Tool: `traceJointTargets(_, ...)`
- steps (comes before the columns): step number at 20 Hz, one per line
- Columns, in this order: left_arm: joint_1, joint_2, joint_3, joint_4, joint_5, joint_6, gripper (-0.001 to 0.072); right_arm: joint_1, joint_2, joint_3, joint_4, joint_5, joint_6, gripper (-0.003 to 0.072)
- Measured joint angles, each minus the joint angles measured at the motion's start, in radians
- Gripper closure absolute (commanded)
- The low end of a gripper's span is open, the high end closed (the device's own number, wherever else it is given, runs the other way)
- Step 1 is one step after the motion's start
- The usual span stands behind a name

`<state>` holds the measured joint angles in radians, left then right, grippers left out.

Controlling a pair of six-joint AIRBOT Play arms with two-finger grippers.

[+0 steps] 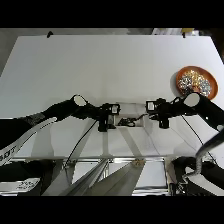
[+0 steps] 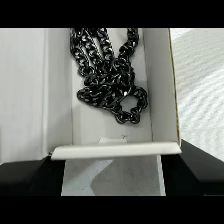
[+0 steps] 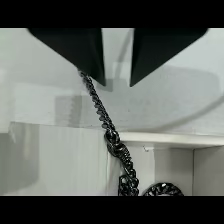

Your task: Fold the box and place the chain.

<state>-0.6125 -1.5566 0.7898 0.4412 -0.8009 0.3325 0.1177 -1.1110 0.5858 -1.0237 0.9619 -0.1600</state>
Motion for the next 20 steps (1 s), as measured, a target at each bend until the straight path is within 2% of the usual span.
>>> traceJointTargets(4,0.0,0.0,0.0,0.0,0.0,0.0,0.0502,0.0,0.038,0.0,-0.012,-0.001,0.015,0.0387)
traceJointTargets(9,0.0,0.0,0.0,0.0,0.0,0.0,0.0502,0.0,-0.021,0.0,0.038,-0.086,0.021,0.0397)
traceJointTargets(10,0.0,0.0,0.0,0.0,0.0,0.0,0.0502,0.0,-0.039,0.0,0.058,-0.101,0.021,0.0444)
traceJointTargets(11,0.0,0.0,0.0,0.0,0.0,0.0,0.0502,0.0,-0.056,0.0,0.075,-0.113,0.021,0.0654)
traceJointTargets(15,0.0,0.0,0.0,0.0,0.0,0.0,0.0502,0.0,-0.08,0.0,0.092,-0.088,0.021,0.0673)
traceJointTargets(20,0.0,0.0,0.0,0.0,0.0,0.0,0.0502,0.008,0.052,0.0,0.066,0.015,0.12,0.0674)
